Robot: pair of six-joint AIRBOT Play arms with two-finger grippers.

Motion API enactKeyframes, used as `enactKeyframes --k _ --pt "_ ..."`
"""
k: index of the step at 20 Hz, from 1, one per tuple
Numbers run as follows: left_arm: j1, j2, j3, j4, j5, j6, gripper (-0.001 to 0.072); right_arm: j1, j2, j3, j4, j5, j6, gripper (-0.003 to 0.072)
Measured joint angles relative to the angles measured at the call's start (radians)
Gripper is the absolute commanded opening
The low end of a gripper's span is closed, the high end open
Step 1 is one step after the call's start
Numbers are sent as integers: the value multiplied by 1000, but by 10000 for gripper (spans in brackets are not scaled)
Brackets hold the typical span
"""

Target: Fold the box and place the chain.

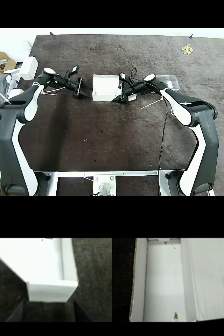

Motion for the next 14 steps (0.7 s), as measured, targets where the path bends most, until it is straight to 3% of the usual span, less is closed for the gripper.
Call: enactKeyframes --k 10,14 --pt "-46 -13 0 -5 -5 17 720 0 0 0 -1 1 -2 367" --pt "-72 -19 -1 -3 52 13 720 0 0 0 1 0 3 367"
